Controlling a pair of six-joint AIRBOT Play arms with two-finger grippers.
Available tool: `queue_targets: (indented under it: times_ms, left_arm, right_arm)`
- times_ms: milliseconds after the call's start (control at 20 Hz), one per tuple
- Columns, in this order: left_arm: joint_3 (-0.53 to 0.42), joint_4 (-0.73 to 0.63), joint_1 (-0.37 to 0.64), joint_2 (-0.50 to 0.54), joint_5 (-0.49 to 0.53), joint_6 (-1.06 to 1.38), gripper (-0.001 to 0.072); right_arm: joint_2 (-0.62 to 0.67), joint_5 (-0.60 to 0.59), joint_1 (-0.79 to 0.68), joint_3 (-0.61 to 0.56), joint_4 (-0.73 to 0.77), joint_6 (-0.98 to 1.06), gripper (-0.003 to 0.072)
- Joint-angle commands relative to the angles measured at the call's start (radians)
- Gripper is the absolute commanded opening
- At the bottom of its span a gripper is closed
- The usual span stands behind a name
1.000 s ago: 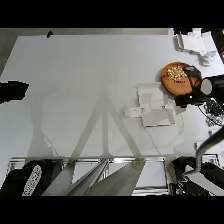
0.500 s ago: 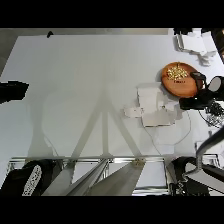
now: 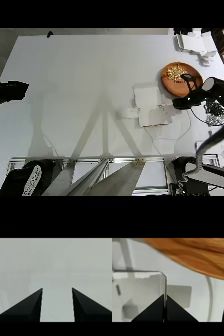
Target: Fold the box and place the chain.
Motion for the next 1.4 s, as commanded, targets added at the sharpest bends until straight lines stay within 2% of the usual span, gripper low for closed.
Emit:
queue_targets:
  times_ms: [0,150,350,450,550,700,900,1150,1350]
  left_arm:
    - [0.001,0.000,0.001,0.000,0.000,0.000,0.0399]
    - [0.001,0.000,0.001,0.000,0.000,0.000,0.0399]
    - [0.001,0.000,0.001,0.000,0.000,0.000,0.0399]
    - [0.001,0.000,0.001,0.000,0.000,0.001,0.0399]
    - [0.001,0.000,0.001,0.000,0.000,0.000,0.0399]
    - [0.001,0.000,0.001,0.000,0.001,0.000,0.0399]
    - [0.001,0.000,0.001,0.000,0.001,0.000,0.0399]
    - [0.001,0.000,0.001,0.000,0.001,0.000,0.0399]
    - [0.001,0.000,0.001,-0.001,0.000,0.000,0.0399]
  right_arm:
    - [0.071,0.042,0.046,0.001,0.174,-0.197,0.0005]
    - [0.159,0.000,0.157,-0.002,0.390,-0.277,0.0003]
    - [0.261,-0.167,0.345,-0.055,0.462,-0.277,0.0002]
    - [0.322,-0.330,0.427,-0.142,0.567,-0.288,0.0001]
    - [0.409,-0.530,0.519,-0.263,0.603,-0.296,0.0002]
    - [0.491,-0.697,0.591,-0.428,0.620,-0.253,0.0002]
    - [0.487,-0.832,0.619,-0.544,0.679,-0.220,0.0002]
    - [0.481,-0.928,0.672,-0.557,0.702,-0.221,0.0003]
    - [0.403,-0.985,0.706,-0.565,0.706,-0.195,0.0003]
